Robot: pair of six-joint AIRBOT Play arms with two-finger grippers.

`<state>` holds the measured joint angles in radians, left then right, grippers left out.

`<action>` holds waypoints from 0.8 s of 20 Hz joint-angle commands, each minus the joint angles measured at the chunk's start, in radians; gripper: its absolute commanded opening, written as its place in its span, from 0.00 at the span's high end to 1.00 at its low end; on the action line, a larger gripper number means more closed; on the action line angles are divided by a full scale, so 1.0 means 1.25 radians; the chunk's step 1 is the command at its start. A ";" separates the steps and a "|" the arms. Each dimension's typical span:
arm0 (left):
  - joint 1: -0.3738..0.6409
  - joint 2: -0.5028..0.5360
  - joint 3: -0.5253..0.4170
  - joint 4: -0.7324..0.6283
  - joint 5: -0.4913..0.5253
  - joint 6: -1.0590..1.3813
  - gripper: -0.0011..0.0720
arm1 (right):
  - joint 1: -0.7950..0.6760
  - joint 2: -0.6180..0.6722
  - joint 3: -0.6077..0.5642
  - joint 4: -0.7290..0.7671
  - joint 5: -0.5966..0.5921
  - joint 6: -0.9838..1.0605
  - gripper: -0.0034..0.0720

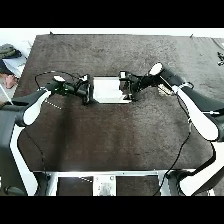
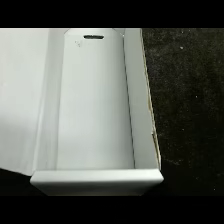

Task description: Fold the box and place the chain.

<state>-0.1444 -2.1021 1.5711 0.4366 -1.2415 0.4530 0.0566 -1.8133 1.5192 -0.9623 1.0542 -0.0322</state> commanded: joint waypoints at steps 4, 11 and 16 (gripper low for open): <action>0.000 0.000 0.000 0.000 0.001 0.000 0.43 | 0.017 -0.021 -0.002 -0.001 -0.036 -0.013 0.39; 0.000 0.000 0.000 0.000 0.001 0.000 0.43 | 0.022 -0.022 -0.003 0.100 -0.038 -0.036 0.87; 0.000 0.000 0.000 0.000 0.000 0.000 0.43 | 0.030 -0.046 -0.003 0.113 -0.030 -0.041 0.73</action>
